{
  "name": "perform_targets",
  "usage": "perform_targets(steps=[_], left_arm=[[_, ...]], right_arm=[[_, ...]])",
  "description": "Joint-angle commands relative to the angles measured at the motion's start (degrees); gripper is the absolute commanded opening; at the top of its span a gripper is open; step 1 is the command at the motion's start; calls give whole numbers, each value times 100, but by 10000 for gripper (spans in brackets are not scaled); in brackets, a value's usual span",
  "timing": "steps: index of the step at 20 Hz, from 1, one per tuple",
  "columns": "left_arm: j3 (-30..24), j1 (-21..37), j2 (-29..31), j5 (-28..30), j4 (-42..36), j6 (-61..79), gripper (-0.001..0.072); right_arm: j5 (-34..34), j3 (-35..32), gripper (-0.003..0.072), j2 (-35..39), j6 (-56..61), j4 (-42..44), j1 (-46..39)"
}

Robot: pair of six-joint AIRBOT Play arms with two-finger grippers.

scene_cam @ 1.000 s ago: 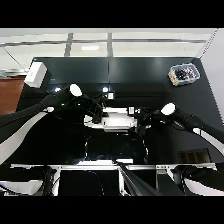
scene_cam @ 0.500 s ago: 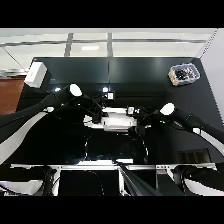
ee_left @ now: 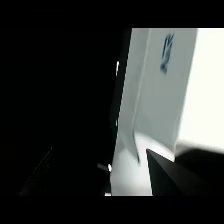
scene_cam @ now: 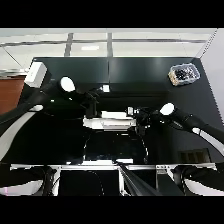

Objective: Fold the box and place the chain.

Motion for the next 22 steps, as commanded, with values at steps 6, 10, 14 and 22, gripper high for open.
perform_targets(steps=[6, 10, 14, 22], left_arm=[[-623, 205, 612, -2168, -1709, -2124, 25], [-1021, -101, 612, 199, -3010, -1318, 25], [-1019, -96, 433, 2511, -3095, -1316, 25], [-994, -87, -636, 1390, -2702, -1598, 24]], right_arm=[[-17, 2, 194, -4, 4, -4, 4], [-15, 2, 194, -4, 4, -4, 2], [-15, 2, 194, -4, 4, -4, 4], [-15, 2, 193, -4, 4, -4, 4]])
